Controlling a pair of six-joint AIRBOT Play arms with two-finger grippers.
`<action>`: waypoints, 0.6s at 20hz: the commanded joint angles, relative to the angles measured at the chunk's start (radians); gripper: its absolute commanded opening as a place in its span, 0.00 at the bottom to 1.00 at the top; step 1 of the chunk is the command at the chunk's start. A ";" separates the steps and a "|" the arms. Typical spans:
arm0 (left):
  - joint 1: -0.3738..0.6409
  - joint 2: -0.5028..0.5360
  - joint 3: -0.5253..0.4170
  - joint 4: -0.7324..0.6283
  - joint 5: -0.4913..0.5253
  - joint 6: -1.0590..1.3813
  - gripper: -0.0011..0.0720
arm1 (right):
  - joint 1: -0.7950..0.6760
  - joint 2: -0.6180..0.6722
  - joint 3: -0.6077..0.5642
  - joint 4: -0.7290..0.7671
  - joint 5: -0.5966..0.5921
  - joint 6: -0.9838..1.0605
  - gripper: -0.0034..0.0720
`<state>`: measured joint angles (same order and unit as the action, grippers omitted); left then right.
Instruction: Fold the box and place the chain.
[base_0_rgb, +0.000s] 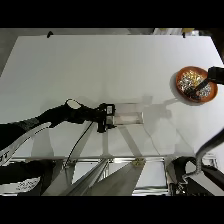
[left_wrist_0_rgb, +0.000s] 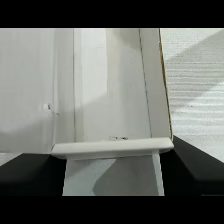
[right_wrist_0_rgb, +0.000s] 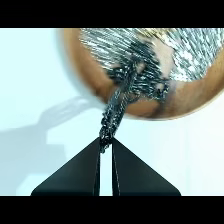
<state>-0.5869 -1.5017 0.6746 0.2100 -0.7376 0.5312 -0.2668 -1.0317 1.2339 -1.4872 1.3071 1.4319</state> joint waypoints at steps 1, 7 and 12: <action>-0.001 0.001 0.000 0.000 0.000 0.000 0.55 | 0.079 0.173 0.001 0.068 0.076 -0.005 0.06; -0.001 0.001 0.000 0.000 0.000 0.000 0.55 | 0.266 0.301 -0.001 0.159 0.138 0.000 0.06; 0.000 0.001 0.000 0.000 0.000 0.000 0.55 | 0.459 0.311 -0.032 0.239 0.151 0.004 0.06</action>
<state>-0.5869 -1.5017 0.6746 0.2104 -0.7376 0.5312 0.0895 -0.7349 1.2209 -1.2938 1.4464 1.4315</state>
